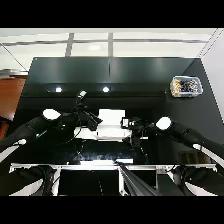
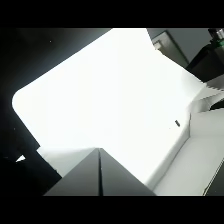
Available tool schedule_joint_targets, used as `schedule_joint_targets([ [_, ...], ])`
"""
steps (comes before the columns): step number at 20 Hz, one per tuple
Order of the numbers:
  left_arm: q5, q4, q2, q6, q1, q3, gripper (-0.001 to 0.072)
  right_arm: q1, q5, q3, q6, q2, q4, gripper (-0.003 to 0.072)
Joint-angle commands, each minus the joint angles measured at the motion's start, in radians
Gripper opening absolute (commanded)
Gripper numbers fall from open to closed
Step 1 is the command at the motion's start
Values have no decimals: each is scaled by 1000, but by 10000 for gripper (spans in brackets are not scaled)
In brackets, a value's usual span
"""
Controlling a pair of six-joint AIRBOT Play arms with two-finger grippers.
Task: Fold the box and place the chain.
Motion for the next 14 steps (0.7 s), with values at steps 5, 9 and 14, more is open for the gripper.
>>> schedule_joint_targets([
  [5, -260, 138, 23, -12, 146, 122, 217, 0, 0, 0, 0, 0, 0, 553],
  [9, -489, 228, 68, -11, 298, 145, 712, 0, 0, 0, 0, 0, 0, 553],
  [14, -653, 497, 72, 23, 367, 145, 708, 0, 0, 0, 0, 0, 0, 553],
])
